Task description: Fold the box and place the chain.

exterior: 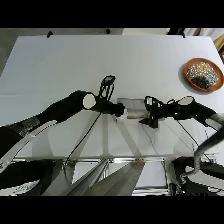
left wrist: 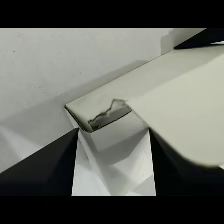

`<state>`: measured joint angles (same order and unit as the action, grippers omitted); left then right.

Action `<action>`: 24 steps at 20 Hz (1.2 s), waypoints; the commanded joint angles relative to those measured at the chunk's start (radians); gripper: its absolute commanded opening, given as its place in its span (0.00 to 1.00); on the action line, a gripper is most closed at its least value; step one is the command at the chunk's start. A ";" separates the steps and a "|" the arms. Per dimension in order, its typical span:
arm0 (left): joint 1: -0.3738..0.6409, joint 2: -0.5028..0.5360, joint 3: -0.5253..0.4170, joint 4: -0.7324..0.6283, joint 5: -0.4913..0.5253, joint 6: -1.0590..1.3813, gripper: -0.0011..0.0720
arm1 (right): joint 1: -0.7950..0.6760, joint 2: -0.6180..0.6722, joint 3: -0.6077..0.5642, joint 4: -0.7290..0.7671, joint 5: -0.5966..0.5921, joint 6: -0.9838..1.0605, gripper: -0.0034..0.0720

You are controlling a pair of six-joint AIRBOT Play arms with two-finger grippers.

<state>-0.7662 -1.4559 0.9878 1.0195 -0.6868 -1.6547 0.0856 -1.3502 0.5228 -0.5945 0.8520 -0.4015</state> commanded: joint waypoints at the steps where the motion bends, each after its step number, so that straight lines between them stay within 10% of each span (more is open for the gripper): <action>1: -0.008 -0.043 0.081 0.082 -0.102 -0.100 0.69 | 0.000 0.000 0.000 0.000 0.000 0.000 0.64; 24: -0.045 -0.224 0.352 0.212 -0.407 -0.374 0.67 | 0.000 0.001 0.000 0.000 0.000 0.000 0.64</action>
<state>-0.8181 -1.6466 1.2701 1.2316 -1.0191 -2.0212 0.0856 -1.3502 0.5228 -0.5953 0.8516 -0.4015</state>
